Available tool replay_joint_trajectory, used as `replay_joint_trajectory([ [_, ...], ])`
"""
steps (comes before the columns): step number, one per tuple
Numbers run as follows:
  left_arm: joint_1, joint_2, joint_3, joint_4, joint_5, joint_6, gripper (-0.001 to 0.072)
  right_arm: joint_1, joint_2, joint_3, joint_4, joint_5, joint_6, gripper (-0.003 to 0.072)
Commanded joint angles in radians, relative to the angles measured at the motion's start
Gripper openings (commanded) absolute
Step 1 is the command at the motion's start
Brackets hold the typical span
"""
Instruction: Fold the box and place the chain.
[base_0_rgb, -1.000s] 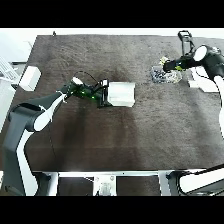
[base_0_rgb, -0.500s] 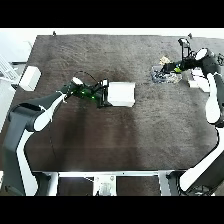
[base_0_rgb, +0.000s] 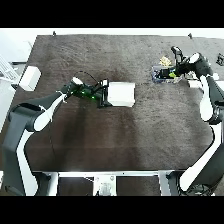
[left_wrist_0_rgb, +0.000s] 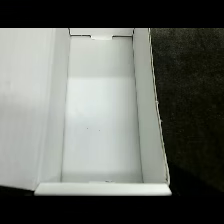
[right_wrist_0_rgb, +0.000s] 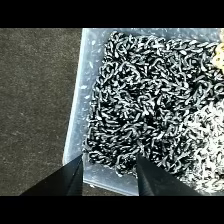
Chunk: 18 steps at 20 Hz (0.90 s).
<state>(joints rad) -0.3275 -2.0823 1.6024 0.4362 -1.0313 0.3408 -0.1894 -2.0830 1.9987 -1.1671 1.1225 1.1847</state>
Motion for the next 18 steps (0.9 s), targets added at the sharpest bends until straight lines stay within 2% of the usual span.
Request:
replay_joint_trajectory([
  [1, 0.000, 0.000, 0.000, 0.000, 0.000, 0.000, 0.0525, 0.002, -0.008, 0.001, -0.004, 0.013, 0.000, 0.0371],
  [4, 0.000, 0.000, 0.000, 0.000, 0.000, 0.000, 0.0525, 0.001, -0.008, 0.001, -0.017, 0.012, 0.000, 0.0371],
  [7, 0.000, 0.000, 0.000, 0.000, 0.001, 0.000, 0.0525, 0.001, -0.008, 0.001, -0.030, 0.011, 0.000, 0.0274],
  [8, 0.000, 0.000, 0.000, 0.000, 0.001, 0.000, 0.0525, 0.001, -0.008, 0.001, -0.030, 0.006, 0.000, 0.0275],
  [10, 0.000, 0.000, 0.000, 0.000, 0.001, 0.000, 0.0525, 0.002, -0.008, 0.001, -0.030, -0.014, 0.001, 0.0223],
  [12, 0.000, 0.000, 0.000, 0.000, 0.000, 0.000, 0.0525, 0.003, -0.008, 0.002, -0.030, -0.014, 0.000, 0.0222],
  [13, 0.000, 0.000, 0.000, 0.000, 0.001, 0.000, 0.0525, 0.004, -0.009, 0.002, -0.030, -0.014, 0.000, 0.0192],
  [14, 0.000, 0.000, 0.000, 0.000, 0.001, 0.000, 0.0525, 0.006, -0.009, 0.002, -0.030, -0.014, 0.000, 0.0195],
  [16, 0.000, 0.000, 0.000, 0.000, 0.001, 0.000, 0.0525, 0.013, -0.009, 0.002, -0.031, -0.014, 0.000, 0.0320],
  [18, 0.000, 0.000, 0.000, 0.000, 0.001, 0.000, 0.0526, 0.021, -0.009, 0.003, -0.053, -0.022, 0.000, 0.0320],
])
